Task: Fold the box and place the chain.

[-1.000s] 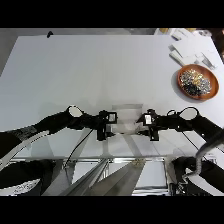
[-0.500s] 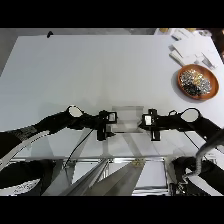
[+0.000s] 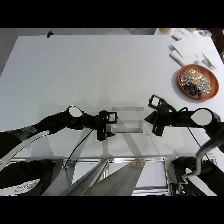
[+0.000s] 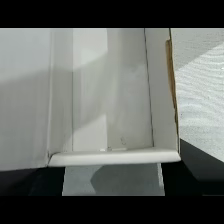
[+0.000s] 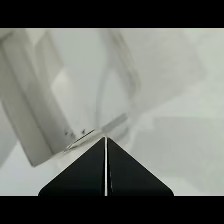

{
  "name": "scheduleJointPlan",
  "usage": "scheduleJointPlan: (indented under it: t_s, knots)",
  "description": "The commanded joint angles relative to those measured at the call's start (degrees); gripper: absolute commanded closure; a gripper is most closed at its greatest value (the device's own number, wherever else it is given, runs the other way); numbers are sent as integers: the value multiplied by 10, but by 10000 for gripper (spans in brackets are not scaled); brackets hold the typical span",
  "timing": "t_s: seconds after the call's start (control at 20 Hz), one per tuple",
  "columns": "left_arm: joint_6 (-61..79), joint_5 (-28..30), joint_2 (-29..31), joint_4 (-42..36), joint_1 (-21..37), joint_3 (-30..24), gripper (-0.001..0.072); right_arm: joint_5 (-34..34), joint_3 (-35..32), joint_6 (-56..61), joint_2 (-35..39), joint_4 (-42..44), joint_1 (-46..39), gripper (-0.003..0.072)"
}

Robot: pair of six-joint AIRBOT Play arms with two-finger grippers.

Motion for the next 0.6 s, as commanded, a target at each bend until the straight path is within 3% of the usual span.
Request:
scheduleJointPlan:
  t_s: [0.0, 0.1, 0.25, 0.55]
  knots:
    - [0, 0, 0, 0, 0, 0, 574, 11, 42, 207, -1, -9, -66, 666]
    - [0, 0, 0, 0, 0, 0, 574, 14, 42, 312, -16, -30, -128, 666]
    - [0, 0, 0, 0, 0, 0, 574, 51, 42, 434, -60, -148, -155, 666]
    - [0, 0, 0, 0, 0, 0, 574, 91, 41, 447, -137, -130, -112, 666]
